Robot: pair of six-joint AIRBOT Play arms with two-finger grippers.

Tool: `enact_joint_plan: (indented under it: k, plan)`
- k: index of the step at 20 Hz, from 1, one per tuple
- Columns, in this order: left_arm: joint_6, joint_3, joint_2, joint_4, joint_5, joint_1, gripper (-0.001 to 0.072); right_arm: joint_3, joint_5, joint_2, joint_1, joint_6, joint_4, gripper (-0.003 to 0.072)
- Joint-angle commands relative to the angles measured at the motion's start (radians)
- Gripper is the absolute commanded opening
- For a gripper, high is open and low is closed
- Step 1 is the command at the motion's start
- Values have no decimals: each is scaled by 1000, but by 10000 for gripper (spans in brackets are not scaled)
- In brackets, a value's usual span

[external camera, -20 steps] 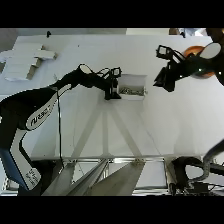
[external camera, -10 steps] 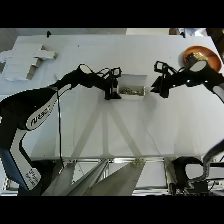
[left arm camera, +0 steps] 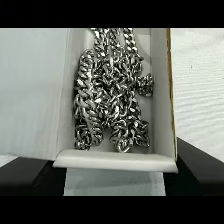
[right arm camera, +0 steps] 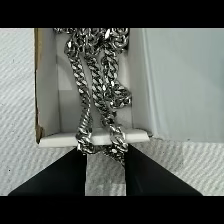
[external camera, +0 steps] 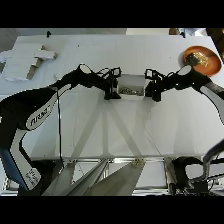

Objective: Fold the box and place the chain.

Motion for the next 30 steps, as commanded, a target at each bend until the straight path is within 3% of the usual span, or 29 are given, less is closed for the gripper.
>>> enact_joint_plan:
  k: [1, 3, 5, 10, 17, 25, 30]
  plan:
    - [-1, 0, 0, -1, 1, 0, 350, 0, -45, -4, 8, -7, 0, 158]
    - [-1, 0, 0, -1, 1, 0, 350, 0, -45, -4, 8, -7, -14, 50]
    - [-1, 0, 0, -1, 1, 0, 350, 0, -45, -3, 8, -3, -27, 11]
    - [-1, 0, 0, -1, 1, 0, 350, 0, -55, 25, 8, 5, -43, 10]
    - [-1, 0, 0, -1, 1, 0, 350, 0, -67, 130, 8, 164, -174, 10]
    - [-1, 0, 0, -1, 1, 0, 350, 0, 58, 245, 66, 187, -13, 10]
    - [-1, 0, 0, -1, 1, 0, 350, 0, -101, 229, 209, 212, -10, 10]
